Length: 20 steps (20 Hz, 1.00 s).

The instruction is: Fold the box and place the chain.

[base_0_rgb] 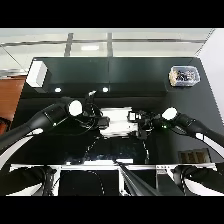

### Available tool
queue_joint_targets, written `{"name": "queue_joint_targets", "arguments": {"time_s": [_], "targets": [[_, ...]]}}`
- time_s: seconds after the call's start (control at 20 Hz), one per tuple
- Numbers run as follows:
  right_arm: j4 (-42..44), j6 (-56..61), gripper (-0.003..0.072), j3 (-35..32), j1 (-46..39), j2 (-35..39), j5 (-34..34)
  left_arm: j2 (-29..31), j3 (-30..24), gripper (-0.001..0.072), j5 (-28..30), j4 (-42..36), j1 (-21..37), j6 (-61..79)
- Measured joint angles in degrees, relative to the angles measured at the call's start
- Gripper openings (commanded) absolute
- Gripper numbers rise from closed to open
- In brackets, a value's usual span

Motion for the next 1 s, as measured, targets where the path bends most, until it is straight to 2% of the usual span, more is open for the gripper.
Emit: {"name": "queue_joint_targets", "arguments": {"time_s": [0.35,0.6,1.0], "targets": [[0.0,0.0,0.0474,0.0,0.0,0.0,0.0,-1.1,1.3,0.0407,0.1,5.3,-1.6,-8.1],[0.0,0.0,0.0473,0.0,0.0,0.0,0.0,-4.9,6.4,0.0407,-5.1,11.5,-3.9,-12.0],[0.0,0.0,0.0474,0.0,0.0,0.0,0.0,-9.4,9.3,0.0407,-9.7,15.3,-5.9,-20.2]]}}
